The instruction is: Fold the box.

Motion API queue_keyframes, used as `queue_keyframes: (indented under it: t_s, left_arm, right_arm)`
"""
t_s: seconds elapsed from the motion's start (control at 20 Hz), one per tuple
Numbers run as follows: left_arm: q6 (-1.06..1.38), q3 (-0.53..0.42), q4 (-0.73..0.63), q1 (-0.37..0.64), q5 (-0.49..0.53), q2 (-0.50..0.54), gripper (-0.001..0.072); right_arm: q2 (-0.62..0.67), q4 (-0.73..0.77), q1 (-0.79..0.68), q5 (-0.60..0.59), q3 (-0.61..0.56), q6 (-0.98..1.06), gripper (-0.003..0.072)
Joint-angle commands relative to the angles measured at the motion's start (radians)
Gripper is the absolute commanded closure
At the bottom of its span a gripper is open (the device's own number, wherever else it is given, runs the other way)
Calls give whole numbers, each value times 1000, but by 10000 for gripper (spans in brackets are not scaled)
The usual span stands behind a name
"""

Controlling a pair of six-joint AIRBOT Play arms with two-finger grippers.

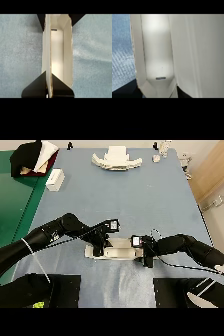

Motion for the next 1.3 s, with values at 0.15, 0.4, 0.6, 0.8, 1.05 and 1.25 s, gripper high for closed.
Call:
queue_keyframes:
  t_s: [0.15, 0.4, 0.6, 0.8, 1.05, 1.25]
  left_arm:
    - [-2, 0, -1, 1, 3, 0, 694]
    - [-3, 0, -1, 1, 2, 0, 372]
    - [-37, 0, 22, 3, 3, 5, 355]
    - [-388, 1, 245, 40, -67, 103, 170]
    - [-768, 0, 312, 87, -334, 233, 697]
    - [-839, 0, -43, -2, -312, 176, 696]
  right_arm:
    - [0, 0, 1, 0, 0, 0, 165]
    - [0, 0, 1, 0, 0, 0, 165]
    - [0, 0, 1, 0, 0, 0, 165]
    - [0, 0, 1, 0, 0, 0, 165]
    - [0, 0, 1, 0, 1, 0, 165]
    - [0, 0, 1, 0, 1, 0, 165]
